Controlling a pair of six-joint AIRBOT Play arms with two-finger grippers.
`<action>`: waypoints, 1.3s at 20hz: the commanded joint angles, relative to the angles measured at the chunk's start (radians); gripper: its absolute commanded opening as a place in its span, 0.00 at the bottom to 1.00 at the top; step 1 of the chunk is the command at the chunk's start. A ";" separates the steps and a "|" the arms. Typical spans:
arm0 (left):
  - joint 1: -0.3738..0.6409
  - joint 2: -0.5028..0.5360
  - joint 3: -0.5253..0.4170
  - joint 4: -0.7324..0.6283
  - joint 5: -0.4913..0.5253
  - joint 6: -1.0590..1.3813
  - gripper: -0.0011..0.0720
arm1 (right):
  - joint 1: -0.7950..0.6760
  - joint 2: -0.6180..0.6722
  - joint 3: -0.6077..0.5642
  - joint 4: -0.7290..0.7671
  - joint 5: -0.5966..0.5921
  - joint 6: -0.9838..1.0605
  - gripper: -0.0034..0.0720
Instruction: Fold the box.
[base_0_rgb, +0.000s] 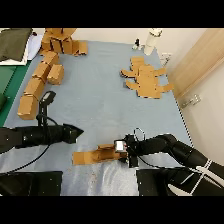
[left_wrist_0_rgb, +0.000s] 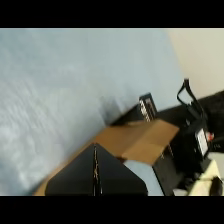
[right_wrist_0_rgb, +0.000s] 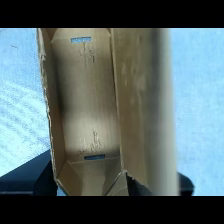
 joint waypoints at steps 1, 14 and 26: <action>-0.034 0.034 -0.032 -0.079 -0.186 -0.169 0.03 | 0.001 0.001 0.000 0.001 0.000 0.000 0.66; -0.824 -0.246 -0.188 -0.295 0.861 -0.614 0.03 | 0.001 0.001 0.000 -0.002 0.000 0.000 0.66; -0.704 -0.492 -0.076 -0.291 0.947 -0.521 0.03 | 0.001 0.001 0.000 -0.006 0.000 0.000 0.66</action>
